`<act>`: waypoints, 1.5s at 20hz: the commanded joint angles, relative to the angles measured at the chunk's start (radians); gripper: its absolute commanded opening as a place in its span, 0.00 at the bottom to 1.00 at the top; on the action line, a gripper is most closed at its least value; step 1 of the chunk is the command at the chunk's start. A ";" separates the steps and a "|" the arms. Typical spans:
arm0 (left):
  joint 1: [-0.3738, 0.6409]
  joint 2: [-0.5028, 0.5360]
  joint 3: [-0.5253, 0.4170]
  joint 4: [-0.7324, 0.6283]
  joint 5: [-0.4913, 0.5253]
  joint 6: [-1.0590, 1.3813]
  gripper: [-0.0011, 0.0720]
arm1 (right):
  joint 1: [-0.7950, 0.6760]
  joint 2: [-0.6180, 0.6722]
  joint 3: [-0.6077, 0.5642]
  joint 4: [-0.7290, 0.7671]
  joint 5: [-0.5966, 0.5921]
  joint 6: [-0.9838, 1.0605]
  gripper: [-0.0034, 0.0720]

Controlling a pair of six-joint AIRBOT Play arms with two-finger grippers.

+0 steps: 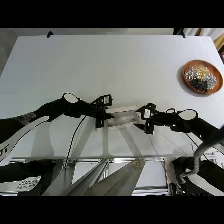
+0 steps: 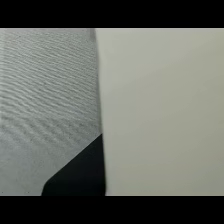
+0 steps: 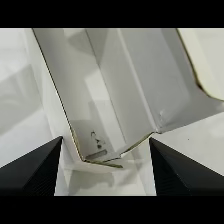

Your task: Fold the box and place the chain.

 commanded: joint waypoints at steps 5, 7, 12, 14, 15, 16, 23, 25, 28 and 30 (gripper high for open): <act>-0.001 0.001 0.000 0.000 0.001 0.000 0.03 | -0.038 -0.080 0.050 0.022 0.066 -0.018 0.84; -0.001 0.001 0.000 0.000 0.000 0.000 0.03 | -0.035 -0.100 0.050 0.022 0.103 -0.018 0.84; -0.001 0.001 0.000 0.000 0.001 0.000 0.03 | 0.005 -0.115 0.050 0.016 0.140 -0.016 0.84; -0.001 0.001 0.000 0.000 0.001 0.000 0.03 | 0.015 -0.115 0.050 -0.023 0.154 0.011 0.84; 0.000 0.001 0.000 0.000 0.001 0.000 0.03 | 0.015 -0.115 0.050 -0.045 0.159 0.033 0.84; -0.001 0.001 0.000 0.000 0.001 0.000 0.03 | 0.014 -0.115 0.050 -0.070 0.162 0.057 0.84; -0.001 0.001 0.000 0.000 0.001 0.000 0.03 | 0.015 -0.115 0.050 -0.104 0.159 0.100 0.84; -0.001 0.001 0.000 0.000 0.001 0.000 0.03 | 0.015 -0.117 0.050 -0.098 0.137 0.098 0.84; -0.001 0.001 0.000 0.000 0.001 0.000 0.03 | 0.015 -0.122 0.050 -0.073 0.103 0.073 0.84; -0.001 0.001 0.000 0.000 0.001 0.000 0.03 | 0.015 -0.122 0.050 -0.072 0.105 0.039 0.84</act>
